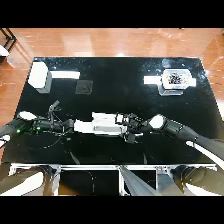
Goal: Fold the box and place the chain.
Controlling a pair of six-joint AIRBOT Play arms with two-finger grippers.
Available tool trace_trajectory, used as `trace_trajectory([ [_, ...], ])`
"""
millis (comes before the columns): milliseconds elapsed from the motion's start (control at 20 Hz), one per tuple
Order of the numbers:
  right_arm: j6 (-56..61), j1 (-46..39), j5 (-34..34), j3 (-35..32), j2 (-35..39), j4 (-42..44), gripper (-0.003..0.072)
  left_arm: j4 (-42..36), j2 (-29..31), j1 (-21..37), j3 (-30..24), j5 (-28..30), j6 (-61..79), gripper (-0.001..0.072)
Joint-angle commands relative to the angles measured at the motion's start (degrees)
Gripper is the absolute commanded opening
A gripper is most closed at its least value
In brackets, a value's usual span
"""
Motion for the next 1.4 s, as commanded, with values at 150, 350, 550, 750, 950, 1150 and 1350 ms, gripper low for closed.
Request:
trace_trajectory([
  [150,0.0,0.0,0.0,0.0,0.0,0.0,0.0407,-1.9,-0.5,-4.0,2.1,1.2,1.8,0.0231],
  [350,0.0,0.0,0.0,0.0,0.0,0.0,0.0406,-1.9,-0.5,-3.9,5.9,-2.3,3.0,0.0573],
  [550,0.0,0.0,0.0,0.0,0.0,0.0,0.0406,-2.4,-0.5,-4.0,8.5,-7.5,3.0,0.0642],
  [750,0.0,0.1,0.0,0.0,-0.1,0.0,0.0407,-3.5,-0.5,-6.4,8.7,-8.7,3.5,0.0642],
  [950,0.0,0.1,0.0,0.0,-0.1,0.0,0.0406,-3.8,0.3,-9.5,8.7,-6.9,4.3,0.0642],
  [1150,0.0,0.0,0.0,0.0,-0.1,0.0,0.0406,-3.7,1.9,-9.7,8.7,-5.5,2.6,0.0642],
  [1350,0.0,0.1,0.0,0.0,-0.1,0.0,0.0407,-4.0,2.0,-9.7,8.7,-5.7,2.6,0.0642],
])
